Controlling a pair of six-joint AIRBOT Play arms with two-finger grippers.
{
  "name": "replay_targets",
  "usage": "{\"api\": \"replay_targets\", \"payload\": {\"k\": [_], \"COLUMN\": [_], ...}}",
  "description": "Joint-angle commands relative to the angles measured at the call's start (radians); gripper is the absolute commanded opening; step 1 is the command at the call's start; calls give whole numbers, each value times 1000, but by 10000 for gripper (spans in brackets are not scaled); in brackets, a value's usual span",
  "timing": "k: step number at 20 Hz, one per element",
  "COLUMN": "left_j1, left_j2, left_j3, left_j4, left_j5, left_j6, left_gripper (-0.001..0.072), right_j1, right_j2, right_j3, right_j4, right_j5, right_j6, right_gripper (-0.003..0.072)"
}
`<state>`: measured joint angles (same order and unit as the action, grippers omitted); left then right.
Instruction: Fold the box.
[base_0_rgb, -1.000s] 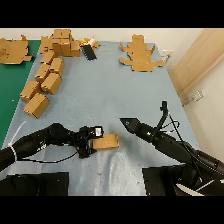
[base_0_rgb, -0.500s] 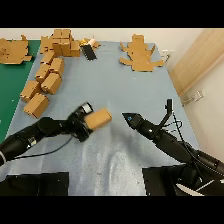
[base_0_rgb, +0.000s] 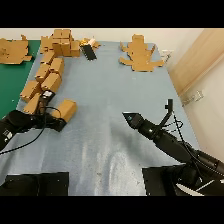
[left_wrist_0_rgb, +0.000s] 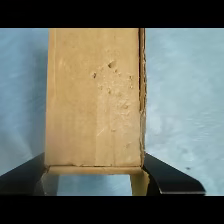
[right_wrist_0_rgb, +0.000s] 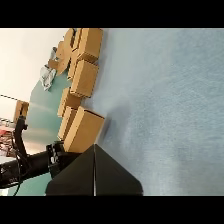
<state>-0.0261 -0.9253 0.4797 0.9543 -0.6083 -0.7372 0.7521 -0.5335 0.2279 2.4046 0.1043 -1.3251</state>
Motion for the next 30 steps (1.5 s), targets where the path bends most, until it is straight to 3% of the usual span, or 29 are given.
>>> {"api": "replay_targets", "payload": {"k": [1,8,15,16,17,18,23,27,28,30], "left_j1": [111,244,252,252,252,252,253,264,275,307], "left_j2": [3,2,-29,-37,-42,-44,-43,-43,-43,-43], "left_j3": [1,1,1,1,1,1,5,51,66,100], "left_j4": [149,217,217,217,217,217,217,220,227,244], "left_j5": [-28,-26,-6,-6,-5,-3,-17,-109,-136,-208], "left_j6": [-156,-259,-259,-259,-258,-258,-259,-298,-312,-336], "left_gripper": [472,472,474,485,642,676,685,685,686,686], "right_j1": [0,0,0,0,0,0,0,0,0,0], "right_j2": [1,1,1,3,7,11,36,36,36,36], "right_j3": [1,1,1,1,1,1,1,1,1,1], "right_j4": [-1,-1,-1,-1,-1,-1,-2,-5,-8,-8], "right_j5": [-1,-1,-1,-1,-2,-2,-7,-8,-8,-8], "right_j6": [0,0,0,0,0,0,0,0,0,0], "right_gripper": [3,3,3,3,3,3,3,4,15,238]}}
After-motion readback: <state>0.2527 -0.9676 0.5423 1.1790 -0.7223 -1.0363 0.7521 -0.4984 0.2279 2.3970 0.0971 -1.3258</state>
